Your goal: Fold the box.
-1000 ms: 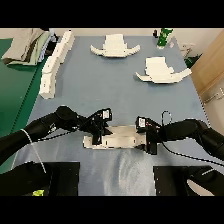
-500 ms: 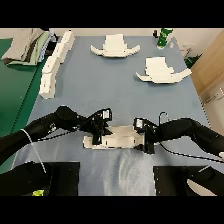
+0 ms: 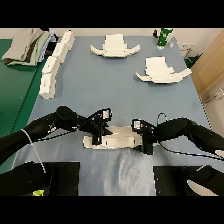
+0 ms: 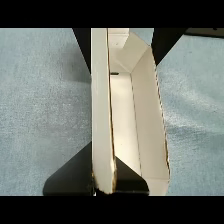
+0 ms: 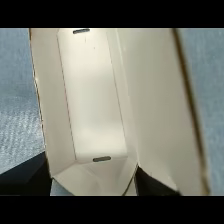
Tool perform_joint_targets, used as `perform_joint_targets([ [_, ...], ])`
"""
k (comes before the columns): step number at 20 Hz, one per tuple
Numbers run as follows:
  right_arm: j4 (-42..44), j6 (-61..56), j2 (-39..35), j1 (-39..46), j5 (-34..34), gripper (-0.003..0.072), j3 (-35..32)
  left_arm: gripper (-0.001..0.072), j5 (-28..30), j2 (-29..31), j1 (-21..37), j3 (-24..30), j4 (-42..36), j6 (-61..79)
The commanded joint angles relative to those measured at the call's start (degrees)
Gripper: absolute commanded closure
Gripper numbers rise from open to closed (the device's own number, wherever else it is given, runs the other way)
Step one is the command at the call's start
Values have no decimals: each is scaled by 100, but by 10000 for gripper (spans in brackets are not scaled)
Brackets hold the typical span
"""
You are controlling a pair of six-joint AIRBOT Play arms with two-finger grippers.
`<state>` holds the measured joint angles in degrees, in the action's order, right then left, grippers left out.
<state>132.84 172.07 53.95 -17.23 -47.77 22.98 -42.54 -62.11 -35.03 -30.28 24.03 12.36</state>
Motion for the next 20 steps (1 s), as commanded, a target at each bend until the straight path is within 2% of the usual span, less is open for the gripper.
perform_joint_targets([
  [1,-101,9,184,-74,66,-25,-2,695,2,-4,0,-2,0,0],
  [20,-275,7,321,-219,426,-2,-2,695,4,-4,0,-2,0,0],
])
